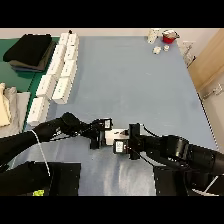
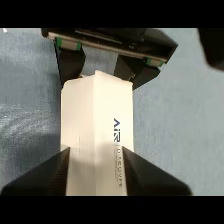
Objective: Fold the box.
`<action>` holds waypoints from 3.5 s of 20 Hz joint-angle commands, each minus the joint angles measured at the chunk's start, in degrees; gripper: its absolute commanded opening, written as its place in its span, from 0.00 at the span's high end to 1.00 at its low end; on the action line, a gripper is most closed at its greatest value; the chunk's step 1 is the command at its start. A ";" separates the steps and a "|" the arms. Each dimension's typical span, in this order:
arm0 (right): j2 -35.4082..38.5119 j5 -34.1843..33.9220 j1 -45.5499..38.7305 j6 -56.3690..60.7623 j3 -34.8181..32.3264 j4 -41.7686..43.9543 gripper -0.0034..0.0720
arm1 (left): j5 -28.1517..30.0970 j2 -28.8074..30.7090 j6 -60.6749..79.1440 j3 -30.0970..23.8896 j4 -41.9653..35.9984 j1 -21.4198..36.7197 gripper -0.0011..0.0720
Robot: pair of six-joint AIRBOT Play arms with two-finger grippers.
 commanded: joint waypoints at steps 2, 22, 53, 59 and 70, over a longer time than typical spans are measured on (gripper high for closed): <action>0.04 0.44 0.57 1.46 -0.02 -2.03 0.51 | -0.17 0.02 0.15 0.02 0.07 0.04 0.27; 2.91 0.70 0.79 1.42 0.09 -5.27 0.56 | -0.17 0.02 0.15 0.02 0.07 0.04 0.27; -0.90 3.82 -1.09 1.40 0.68 -4.90 0.56 | -0.17 0.02 0.15 0.02 0.07 0.04 0.27; -0.87 2.54 -0.98 1.20 0.66 -2.29 0.56 | -0.20 0.02 0.15 0.02 0.07 0.04 0.27; -0.92 1.66 -0.61 1.20 0.63 1.79 0.59 | -0.20 0.02 0.13 0.02 0.07 0.04 0.27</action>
